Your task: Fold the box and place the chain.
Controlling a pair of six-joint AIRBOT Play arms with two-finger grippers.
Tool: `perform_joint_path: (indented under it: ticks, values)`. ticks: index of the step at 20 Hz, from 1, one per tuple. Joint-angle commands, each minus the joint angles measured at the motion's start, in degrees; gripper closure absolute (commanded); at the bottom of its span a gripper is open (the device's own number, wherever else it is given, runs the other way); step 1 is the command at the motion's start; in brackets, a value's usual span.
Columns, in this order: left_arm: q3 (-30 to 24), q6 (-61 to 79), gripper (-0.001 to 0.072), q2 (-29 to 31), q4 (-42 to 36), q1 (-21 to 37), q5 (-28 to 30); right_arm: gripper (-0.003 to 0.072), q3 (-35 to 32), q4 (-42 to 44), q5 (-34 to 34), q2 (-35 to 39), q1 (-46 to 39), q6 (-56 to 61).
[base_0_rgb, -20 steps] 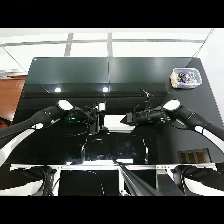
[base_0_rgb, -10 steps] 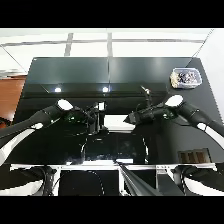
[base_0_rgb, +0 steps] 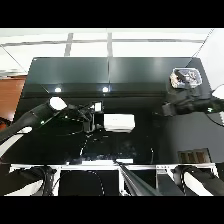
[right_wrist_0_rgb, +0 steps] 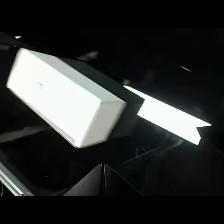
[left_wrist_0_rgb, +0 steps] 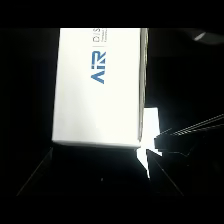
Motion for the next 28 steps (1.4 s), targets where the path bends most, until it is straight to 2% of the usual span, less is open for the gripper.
perform_joint_path:
  ticks: [1, 4, 7, 9, 11, 15, 23, 28]
  values:
    - [1.1, -3.3, 0.0001, 4.9, 2.5, -0.2, -2.2, 0.0669, -1.1, -2.9, 2.7, 3.3, -7.6, 0.9]
    - [7.1, -6.4, 0.0003, 1.6, 0.1, -5.2, -2.1, 0.067, -1.2, -1.9, -0.2, 3.3, -7.6, 0.9]
    - [15.5, -10.4, 0.0005, -6.8, 0.0, -10.8, -2.0, 0.0669, -1.3, -2.1, -3.5, 3.3, -7.6, 0.7]
    - [20.5, -15.3, 0.0005, -12.5, 0.0, -12.5, -2.1, 0.0669, -1.3, -2.1, -4.5, 3.3, -7.6, 0.7]
    - [23.1, -18.9, 0.0005, -16.3, -0.4, -12.6, -2.3, 0.0669, -1.3, -2.1, -4.6, 3.3, -7.6, -0.5]
    - [23.7, -20.1, 0.0005, -18.4, -0.3, -12.2, -4.2, 0.0669, -1.3, -2.1, -4.7, 3.3, -7.6, -2.5]
    - [23.7, -20.0, 0.0006, -18.5, 1.8, -12.6, -9.6, 0.0669, -1.4, -2.0, -6.2, 3.3, -7.6, -2.5]
    - [23.7, -19.8, 0.0005, -18.5, 3.1, -12.7, -10.1, 0.0669, -1.4, -2.0, -6.4, 3.3, -7.6, -2.5]
